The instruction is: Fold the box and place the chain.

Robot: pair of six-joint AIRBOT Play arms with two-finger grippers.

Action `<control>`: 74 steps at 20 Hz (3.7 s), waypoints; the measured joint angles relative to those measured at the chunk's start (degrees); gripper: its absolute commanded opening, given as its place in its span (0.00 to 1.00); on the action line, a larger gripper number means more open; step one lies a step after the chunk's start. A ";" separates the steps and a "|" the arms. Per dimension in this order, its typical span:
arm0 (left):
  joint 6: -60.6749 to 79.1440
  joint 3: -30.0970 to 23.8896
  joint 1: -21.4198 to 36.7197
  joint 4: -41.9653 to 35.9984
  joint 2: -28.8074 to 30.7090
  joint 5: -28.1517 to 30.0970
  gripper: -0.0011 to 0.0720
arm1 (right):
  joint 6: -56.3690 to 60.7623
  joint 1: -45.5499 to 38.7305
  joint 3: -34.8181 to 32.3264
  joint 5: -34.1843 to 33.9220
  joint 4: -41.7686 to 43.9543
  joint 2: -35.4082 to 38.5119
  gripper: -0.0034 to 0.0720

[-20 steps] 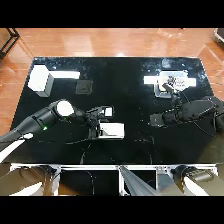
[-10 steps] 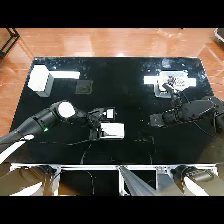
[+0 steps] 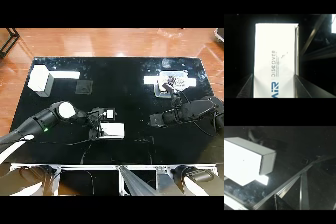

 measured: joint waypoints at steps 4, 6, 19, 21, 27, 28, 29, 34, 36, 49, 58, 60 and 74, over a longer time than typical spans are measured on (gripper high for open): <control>-0.17 0.02 0.00 0.22 0.00 -0.02 0.89 | 0.00 0.00 0.00 0.00 0.00 0.00 0.07; -0.17 0.02 0.00 0.24 0.00 -0.02 0.89 | 0.00 0.00 0.00 0.00 0.00 0.00 0.07; -0.22 0.02 0.00 0.24 -0.76 0.37 0.89 | 0.00 0.00 0.00 0.07 0.02 0.00 0.07; -0.22 0.02 0.00 0.22 -1.27 0.37 0.89 | 0.00 0.00 0.00 0.15 0.02 0.00 0.07; -0.35 0.11 0.00 0.04 -2.49 0.35 0.07 | 0.00 0.00 0.00 0.20 0.02 0.00 0.07; -0.39 0.39 0.00 0.22 -2.56 0.15 0.05 | 0.00 0.00 0.00 0.22 0.02 0.00 0.07; -0.59 0.90 0.00 0.66 -2.64 -0.15 0.05 | 0.00 0.00 0.00 0.20 0.00 0.00 0.07; -16.17 5.46 1.62 5.62 -0.33 -5.64 0.05 | -0.02 0.00 0.00 0.22 0.00 0.00 0.07; -23.19 6.47 4.37 9.90 2.58 -8.02 0.05 | -0.02 0.00 0.00 0.22 0.00 0.00 0.07; -46.51 7.48 54.42 21.05 14.34 -23.80 0.05 | -0.33 0.00 0.00 1.38 0.00 0.00 0.07; -47.93 7.52 67.84 21.40 7.30 -12.26 0.05 | -0.70 0.00 0.00 1.99 0.00 0.00 0.07; -47.84 7.54 68.22 21.33 5.57 -8.57 0.05 | -0.70 0.00 0.00 2.05 0.00 0.00 0.07; -39.91 12.22 65.48 17.57 0.26 2.14 0.86 | -0.28 0.00 0.00 4.26 0.09 0.00 0.07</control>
